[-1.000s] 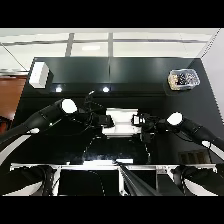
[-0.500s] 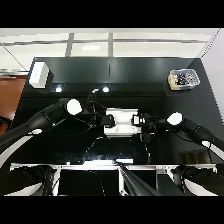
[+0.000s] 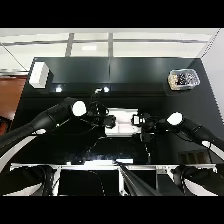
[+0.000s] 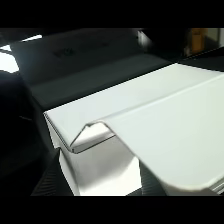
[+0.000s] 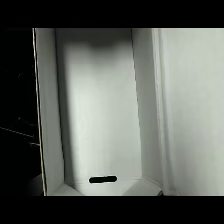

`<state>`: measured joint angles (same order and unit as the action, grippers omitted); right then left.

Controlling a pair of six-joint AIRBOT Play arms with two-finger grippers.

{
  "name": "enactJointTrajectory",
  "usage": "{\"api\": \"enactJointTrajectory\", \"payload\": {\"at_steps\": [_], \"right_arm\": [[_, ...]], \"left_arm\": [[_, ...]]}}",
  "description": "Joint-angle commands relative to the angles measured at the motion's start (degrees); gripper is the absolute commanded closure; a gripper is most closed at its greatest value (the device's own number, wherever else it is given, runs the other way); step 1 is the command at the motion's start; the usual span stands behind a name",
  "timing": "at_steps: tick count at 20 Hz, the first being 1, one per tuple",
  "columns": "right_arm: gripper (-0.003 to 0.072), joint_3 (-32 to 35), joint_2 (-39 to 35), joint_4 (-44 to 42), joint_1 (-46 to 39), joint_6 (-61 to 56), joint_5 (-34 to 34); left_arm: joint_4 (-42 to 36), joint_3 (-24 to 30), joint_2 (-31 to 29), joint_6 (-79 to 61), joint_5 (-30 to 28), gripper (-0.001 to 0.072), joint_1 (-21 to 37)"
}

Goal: Fold the box and place the chain.

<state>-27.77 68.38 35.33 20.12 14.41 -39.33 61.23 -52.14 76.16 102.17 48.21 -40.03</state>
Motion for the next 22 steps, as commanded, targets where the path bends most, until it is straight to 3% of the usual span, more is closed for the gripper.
{"api": "enactJointTrajectory", "payload": {"at_steps": [1, 2, 15, 18, 22], "right_arm": [[0.0271, 0.0, 0.0, 0.0, 0.0, 0.0, 0.0], [0.0271, 0.0, 0.0, 0.0, 0.0, 0.0, 0.0], [0.0271, 0.0, 0.0, 0.0, 0.0, 0.0, 0.0], [0.0272, 0.0, 0.0, 0.0, 0.0, 0.0, 0.0], [0.0271, 0.0, 0.0, 0.0, 0.0, 0.0, 0.0]], "left_arm": [[2.3, -1.0, 0.3, 1.4, 0.4, 0.0183, -0.6], [3.3, -1.0, 0.3, 2.9, 0.5, 0.0253, -0.6], [9.5, -1.0, 0.4, 9.7, 3.0, 0.0253, -1.4], [14.1, -1.0, 0.4, 13.9, 3.5, 0.0253, -3.4], [18.4, -4.7, 3.1, 16.4, 6.7, 0.0253, -6.3]]}}
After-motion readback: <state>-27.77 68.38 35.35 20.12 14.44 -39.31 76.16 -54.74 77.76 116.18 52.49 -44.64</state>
